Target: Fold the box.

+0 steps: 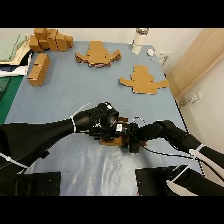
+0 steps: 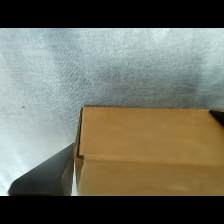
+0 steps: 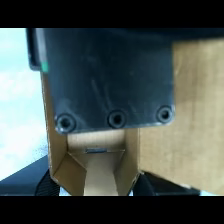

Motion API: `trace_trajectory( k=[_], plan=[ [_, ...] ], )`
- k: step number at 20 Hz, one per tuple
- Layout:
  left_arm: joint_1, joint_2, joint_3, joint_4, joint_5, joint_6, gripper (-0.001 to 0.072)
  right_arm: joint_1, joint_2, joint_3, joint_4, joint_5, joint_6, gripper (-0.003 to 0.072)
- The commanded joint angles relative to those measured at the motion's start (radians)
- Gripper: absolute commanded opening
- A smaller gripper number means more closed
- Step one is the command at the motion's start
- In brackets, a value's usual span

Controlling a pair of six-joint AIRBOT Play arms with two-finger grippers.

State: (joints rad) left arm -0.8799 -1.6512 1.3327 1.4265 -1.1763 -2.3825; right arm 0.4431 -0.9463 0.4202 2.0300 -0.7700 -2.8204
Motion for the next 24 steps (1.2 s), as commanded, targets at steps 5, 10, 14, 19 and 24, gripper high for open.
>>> trace_trajectory(
  k=[5, 10, 14, 19, 24],
  plan=[
    [0.002, -0.001, -0.007, 0.018, 0.084, 0.005, 0.0399, -0.001, 0.0, 0.0, -0.001, -0.001, 0.0, 0.0471],
    [0.002, -0.001, -0.032, 0.033, 0.082, 0.004, 0.0163, -0.001, 0.0, 0.0, 0.0, -0.001, 0.0, 0.0472],
    [0.0, -0.001, -0.032, 0.043, 0.089, 0.008, 0.0013, -0.001, 0.0, 0.0, 0.0, -0.001, 0.0, 0.0471],
    [-0.005, -0.001, -0.032, 0.055, 0.08, 0.008, 0.0013, -0.001, 0.0, 0.0, 0.0, -0.001, 0.0, 0.0472],
    [-0.004, -0.001, -0.031, 0.054, 0.036, 0.006, 0.0374, -0.001, 0.0, 0.0, 0.0, -0.001, 0.0, 0.0471]
  ],
)
